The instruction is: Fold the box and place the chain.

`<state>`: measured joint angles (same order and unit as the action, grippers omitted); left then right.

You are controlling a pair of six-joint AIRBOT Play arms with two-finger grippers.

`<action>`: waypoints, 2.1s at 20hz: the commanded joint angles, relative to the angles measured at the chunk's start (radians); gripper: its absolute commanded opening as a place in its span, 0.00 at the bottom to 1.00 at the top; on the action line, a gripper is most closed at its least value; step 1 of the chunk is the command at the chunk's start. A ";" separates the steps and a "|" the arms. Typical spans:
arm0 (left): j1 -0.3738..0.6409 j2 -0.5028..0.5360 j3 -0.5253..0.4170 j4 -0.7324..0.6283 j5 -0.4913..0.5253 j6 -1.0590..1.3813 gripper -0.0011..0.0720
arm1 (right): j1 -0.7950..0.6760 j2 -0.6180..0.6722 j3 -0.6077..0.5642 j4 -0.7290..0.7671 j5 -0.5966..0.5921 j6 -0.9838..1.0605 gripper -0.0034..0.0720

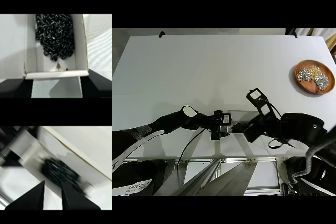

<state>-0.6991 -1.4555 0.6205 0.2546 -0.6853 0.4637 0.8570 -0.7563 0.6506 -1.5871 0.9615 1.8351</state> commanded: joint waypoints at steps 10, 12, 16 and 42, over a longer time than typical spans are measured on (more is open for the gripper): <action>-0.001 0.000 0.000 0.001 0.002 0.000 0.36 | -0.005 0.397 -0.213 -0.125 0.332 -0.367 0.37; -0.001 0.000 0.000 0.001 -0.007 0.000 0.36 | -0.043 0.398 -0.218 -0.054 0.247 -0.468 0.37; -0.001 0.000 0.000 0.000 -0.011 0.000 0.36 | -0.197 0.383 -0.217 0.017 0.214 -0.666 0.37; -0.001 0.000 0.000 0.000 -0.014 0.000 0.36 | -0.721 -0.055 -0.282 0.644 0.095 -1.955 0.38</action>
<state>-0.6994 -1.4555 0.6201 0.2550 -0.7002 0.4641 0.1379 -0.8082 0.3790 -0.9756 1.0950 -0.1204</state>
